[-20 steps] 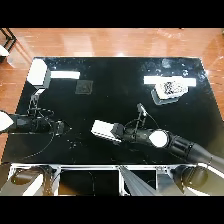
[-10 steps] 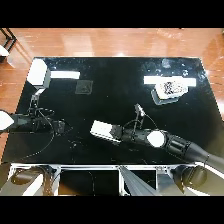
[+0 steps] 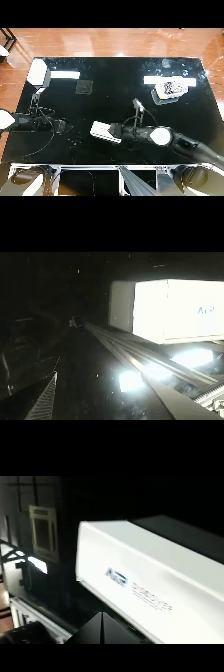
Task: Fold the box and place the chain.
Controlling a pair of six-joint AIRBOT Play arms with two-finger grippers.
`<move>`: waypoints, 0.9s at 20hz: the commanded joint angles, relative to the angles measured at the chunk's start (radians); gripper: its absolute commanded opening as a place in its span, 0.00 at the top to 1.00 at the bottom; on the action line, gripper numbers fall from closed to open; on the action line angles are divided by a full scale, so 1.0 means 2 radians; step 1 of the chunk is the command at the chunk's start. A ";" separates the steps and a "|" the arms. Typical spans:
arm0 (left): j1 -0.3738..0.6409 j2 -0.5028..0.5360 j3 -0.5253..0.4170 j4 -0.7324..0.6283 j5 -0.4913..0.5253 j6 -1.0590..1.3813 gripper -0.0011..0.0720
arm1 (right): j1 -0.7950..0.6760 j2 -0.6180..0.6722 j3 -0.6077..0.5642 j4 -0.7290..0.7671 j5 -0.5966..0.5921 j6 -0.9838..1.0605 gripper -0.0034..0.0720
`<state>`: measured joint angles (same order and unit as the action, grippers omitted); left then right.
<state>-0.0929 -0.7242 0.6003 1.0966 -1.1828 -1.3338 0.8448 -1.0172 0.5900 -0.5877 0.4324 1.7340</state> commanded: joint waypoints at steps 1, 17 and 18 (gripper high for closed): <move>0.000 -0.019 0.005 -0.022 0.028 0.029 0.13 | -0.039 0.056 0.008 -0.028 0.032 -0.024 0.93; -0.060 -0.200 0.181 -0.031 -0.011 0.474 0.13 | -0.294 0.128 0.008 -0.286 0.319 -0.018 0.93; -0.073 -0.204 0.181 -0.031 -0.011 0.496 0.13 | -0.294 0.128 0.008 -0.286 0.319 -0.016 0.93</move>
